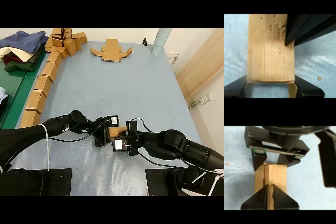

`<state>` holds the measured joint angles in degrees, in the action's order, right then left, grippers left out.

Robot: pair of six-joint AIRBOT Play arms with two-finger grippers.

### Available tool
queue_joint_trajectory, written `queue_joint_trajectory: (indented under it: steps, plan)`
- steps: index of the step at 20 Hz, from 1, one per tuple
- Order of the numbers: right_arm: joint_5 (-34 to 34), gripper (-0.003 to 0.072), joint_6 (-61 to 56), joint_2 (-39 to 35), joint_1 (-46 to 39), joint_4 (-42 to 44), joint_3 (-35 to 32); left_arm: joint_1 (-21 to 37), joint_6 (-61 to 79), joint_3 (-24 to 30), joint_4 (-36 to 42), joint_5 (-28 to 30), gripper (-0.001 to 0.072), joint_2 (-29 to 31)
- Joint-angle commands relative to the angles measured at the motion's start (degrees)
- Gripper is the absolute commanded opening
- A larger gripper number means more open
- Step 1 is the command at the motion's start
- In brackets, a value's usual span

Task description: Fold the box.

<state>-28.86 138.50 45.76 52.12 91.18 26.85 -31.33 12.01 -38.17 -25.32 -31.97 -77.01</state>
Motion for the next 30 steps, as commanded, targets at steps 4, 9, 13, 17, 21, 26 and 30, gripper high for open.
queue_joint_trajectory:
  steps: [4, 9, 13, 17, 21, 26, 30]
  plan:
    - [-1.0, 0.0108, 0.0, -0.5, 0.2, -0.8, 0.0, 0.0, 0.0, 0.0, 0.0, 0.1, 0.0459, 0.0]
    - [-1.4, 0.0111, 0.0, -4.6, 0.1, -4.0, 0.0, 0.0, 0.0, 0.0, 0.0, 0.1, 0.0459, 0.0]
    - [-3.3, 0.0007, -1.2, -5.3, -0.9, -4.0, 0.0, 0.0, 0.0, 0.0, 0.0, 0.1, 0.0459, 0.0]
    - [-4.9, 0.0007, -1.2, -4.3, -1.4, -3.3, 0.0, 0.0, 0.0, 0.0, 0.0, 0.1, 0.0459, 0.0]
    - [-4.8, 0.0007, -1.2, -2.1, -1.4, -2.9, -0.4, 0.0, 0.0, 0.0, 0.0, 0.0, 0.0459, 0.0]
    - [-4.8, 0.0007, -1.1, -0.4, -1.4, -2.2, -0.8, 0.0, 0.0, 0.0, 0.0, 0.0, 0.0459, 0.0]
    - [-4.6, 0.0007, -1.1, -0.3, -1.4, -2.2, -1.0, 0.0, 0.0, 0.0, 0.0, 0.1, 0.0459, 0.0]
